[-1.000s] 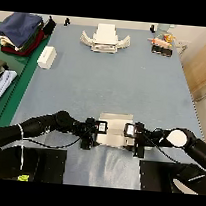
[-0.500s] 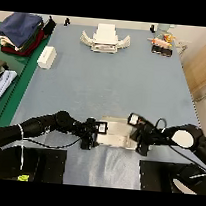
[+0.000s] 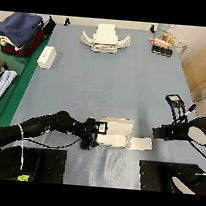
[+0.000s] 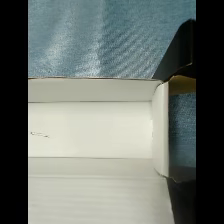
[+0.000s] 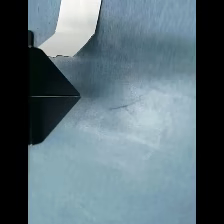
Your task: Fold the box.
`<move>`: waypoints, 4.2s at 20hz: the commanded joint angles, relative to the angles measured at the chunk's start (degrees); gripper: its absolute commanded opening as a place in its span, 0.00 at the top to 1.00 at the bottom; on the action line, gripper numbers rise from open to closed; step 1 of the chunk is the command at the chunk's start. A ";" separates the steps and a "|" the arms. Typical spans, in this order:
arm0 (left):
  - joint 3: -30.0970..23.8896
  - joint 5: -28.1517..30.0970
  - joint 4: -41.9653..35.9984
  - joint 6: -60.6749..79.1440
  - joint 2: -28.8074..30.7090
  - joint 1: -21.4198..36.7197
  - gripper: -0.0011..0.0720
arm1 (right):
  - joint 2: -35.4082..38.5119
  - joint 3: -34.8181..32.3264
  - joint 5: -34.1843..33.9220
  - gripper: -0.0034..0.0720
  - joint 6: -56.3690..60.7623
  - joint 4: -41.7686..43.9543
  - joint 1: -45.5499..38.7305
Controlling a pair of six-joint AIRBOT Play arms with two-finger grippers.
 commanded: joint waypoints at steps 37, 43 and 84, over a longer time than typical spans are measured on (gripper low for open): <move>0.00 0.02 0.02 0.02 -0.04 0.04 0.41 | -14.05 -1.84 -20.04 0.38 6.62 26.80 12.00; 0.00 0.02 0.02 0.02 -0.04 0.04 0.41 | -23.06 5.07 -17.70 0.44 29.09 11.26 24.28; 0.00 0.02 0.02 0.02 -0.04 0.04 0.41 | -29.49 12.04 -8.24 0.83 42.60 2.73 28.81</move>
